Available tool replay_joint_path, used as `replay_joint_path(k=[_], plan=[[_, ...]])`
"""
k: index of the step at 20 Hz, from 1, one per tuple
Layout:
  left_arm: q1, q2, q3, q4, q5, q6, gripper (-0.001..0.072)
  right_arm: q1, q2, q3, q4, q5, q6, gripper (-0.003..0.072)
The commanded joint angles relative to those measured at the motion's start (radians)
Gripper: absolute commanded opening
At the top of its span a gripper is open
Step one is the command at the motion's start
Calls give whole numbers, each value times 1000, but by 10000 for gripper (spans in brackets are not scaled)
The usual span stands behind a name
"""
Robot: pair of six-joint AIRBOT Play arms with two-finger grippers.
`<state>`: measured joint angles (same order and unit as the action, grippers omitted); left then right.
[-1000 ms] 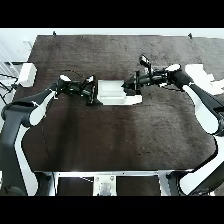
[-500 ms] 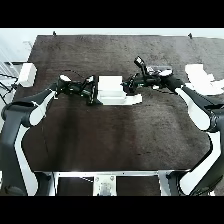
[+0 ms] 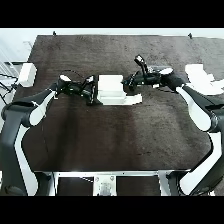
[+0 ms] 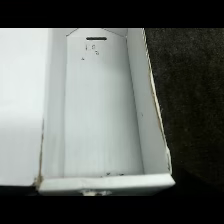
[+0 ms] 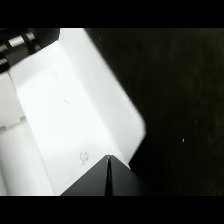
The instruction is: Fold the box and place the chain.
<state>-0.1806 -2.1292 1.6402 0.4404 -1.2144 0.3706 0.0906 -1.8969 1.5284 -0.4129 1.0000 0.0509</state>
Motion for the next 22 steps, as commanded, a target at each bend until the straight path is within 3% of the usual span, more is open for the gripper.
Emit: replay_joint_path(k=[1, 4, 5, 7, 18, 19, 20, 21, 22], plan=[[1, 0, 0, 0, 0, 0, 527, -8, 97, 2, -104, 80, 23, 12], [1, 0, 0, 0, 1, 0, 527, -15, 216, -38, -313, 93, 71, 12], [1, 0, 0, 0, 1, 0, 527, -16, 236, -55, -374, 92, 69, 67], [1, 0, 0, 0, 1, 0, 527, -16, 236, -80, -498, 89, 66, 559], [1, 0, 0, 0, 1, 0, 527, 64, 101, -118, -499, 55, -63, 551], [1, 0, 0, 0, 1, 0, 527, 66, 100, -119, -494, 51, -63, 522], [1, 0, 0, 0, 1, 0, 527, 68, 100, -118, -486, 45, -64, 410], [1, 0, 0, 0, 1, 0, 527, 69, 100, -119, -478, 28, -64, 363], [1, 0, 0, 0, 1, 0, 527, 71, 100, -119, -478, 13, -64, 363]])
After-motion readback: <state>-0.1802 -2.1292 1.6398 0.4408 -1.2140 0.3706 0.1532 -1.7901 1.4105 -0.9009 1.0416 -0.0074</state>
